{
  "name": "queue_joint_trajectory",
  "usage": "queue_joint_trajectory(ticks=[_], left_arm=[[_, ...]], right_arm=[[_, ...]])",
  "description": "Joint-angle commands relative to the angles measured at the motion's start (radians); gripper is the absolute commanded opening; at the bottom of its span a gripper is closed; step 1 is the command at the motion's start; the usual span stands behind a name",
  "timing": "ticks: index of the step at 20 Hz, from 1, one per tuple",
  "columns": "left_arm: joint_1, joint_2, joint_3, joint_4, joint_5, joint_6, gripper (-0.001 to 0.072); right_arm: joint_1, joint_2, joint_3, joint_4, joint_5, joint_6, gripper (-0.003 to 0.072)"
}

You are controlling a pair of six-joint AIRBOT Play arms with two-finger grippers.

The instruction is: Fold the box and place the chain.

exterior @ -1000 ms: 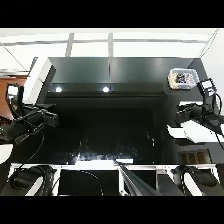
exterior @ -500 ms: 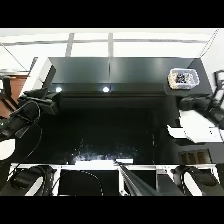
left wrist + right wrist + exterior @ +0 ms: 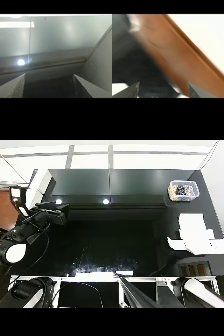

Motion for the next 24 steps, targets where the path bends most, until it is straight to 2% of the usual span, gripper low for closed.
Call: queue_joint_trajectory(ticks=[1, 3, 5, 7, 8, 11, 14, 17, 18, 19, 22, 24], left_arm=[[-0.004, -0.030, 0.000, -0.004, -0.004, 0.000, 0.0706], [-0.004, -0.042, 0.000, -0.004, -0.010, -0.001, 0.0706], [-0.004, -0.050, 0.000, -0.012, -0.035, -0.001, 0.0705], [-0.003, -0.056, 0.000, -0.027, -0.049, -0.001, 0.0705], [-0.003, -0.059, 0.000, -0.027, -0.051, -0.001, 0.0705], [-0.004, -0.064, 0.000, -0.028, -0.051, -0.001, 0.0705], [-0.003, -0.064, 0.000, -0.092, -0.050, -0.001, 0.0704], [-0.003, -0.064, 0.000, -0.097, -0.050, 0.000, 0.0704], [-0.003, -0.064, 0.000, -0.097, -0.050, 0.000, 0.0704], [-0.003, -0.064, 0.000, -0.098, -0.050, 0.000, 0.0704], [-0.003, -0.064, 0.000, -0.098, -0.050, 0.000, 0.0704], [-0.003, -0.064, 0.000, -0.098, -0.050, 0.000, 0.0704]], right_arm=[[-0.256, -0.167, 0.085, 0.056, 0.150, -0.009, 0.0704], [-0.349, -0.280, 0.151, 0.313, 0.273, -0.257, 0.0704], [-0.401, -0.408, 0.245, 0.517, 0.491, -0.458, 0.0704], [-0.404, -0.524, 0.330, 0.547, 0.680, -0.483, 0.0704], [-0.395, -0.565, 0.350, 0.547, 0.738, -0.485, 0.0704], [-0.358, -0.625, 0.354, 0.538, 0.781, -0.533, 0.0703], [-0.321, -0.634, 0.354, 0.534, 0.787, -0.573, 0.0702], [-0.294, -0.634, 0.354, 0.500, 0.817, -0.573, 0.0693], [-0.289, -0.634, 0.354, 0.500, 0.824, -0.572, 0.0646], [-0.285, -0.634, 0.354, 0.501, 0.827, -0.562, 0.0362], [-0.274, -0.632, 0.346, 0.501, 0.849, -0.547, 0.0012], [-0.254, -0.624, 0.337, 0.509, 0.859, -0.547, 0.0013]])
